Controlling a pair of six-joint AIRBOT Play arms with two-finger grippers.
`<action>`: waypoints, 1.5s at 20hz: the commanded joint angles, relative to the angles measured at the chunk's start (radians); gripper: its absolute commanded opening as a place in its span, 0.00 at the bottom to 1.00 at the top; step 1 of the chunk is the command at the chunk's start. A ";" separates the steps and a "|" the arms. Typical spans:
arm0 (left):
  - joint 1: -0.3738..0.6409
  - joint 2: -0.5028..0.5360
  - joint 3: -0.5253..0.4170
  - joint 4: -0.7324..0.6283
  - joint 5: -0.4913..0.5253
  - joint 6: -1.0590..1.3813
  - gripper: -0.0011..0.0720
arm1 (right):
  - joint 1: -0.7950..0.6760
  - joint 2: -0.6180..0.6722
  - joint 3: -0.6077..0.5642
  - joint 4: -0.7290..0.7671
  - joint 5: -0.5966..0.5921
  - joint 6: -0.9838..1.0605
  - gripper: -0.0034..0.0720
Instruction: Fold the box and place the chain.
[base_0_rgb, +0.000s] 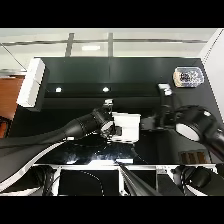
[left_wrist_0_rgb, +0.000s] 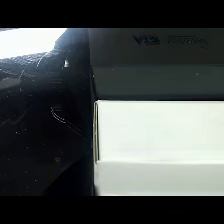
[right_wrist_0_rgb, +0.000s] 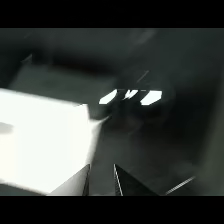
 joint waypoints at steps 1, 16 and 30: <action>0.001 0.000 0.000 0.000 -0.003 0.000 0.05 | -0.029 0.081 -0.017 -0.457 0.090 -0.064 0.31; 0.001 0.000 0.000 0.011 -0.007 0.000 0.05 | -1.046 -0.816 0.661 0.315 -0.448 -0.419 0.98; 0.001 0.000 0.000 0.011 -0.007 0.001 0.05 | -1.048 -1.191 1.070 0.151 -0.222 -0.183 0.93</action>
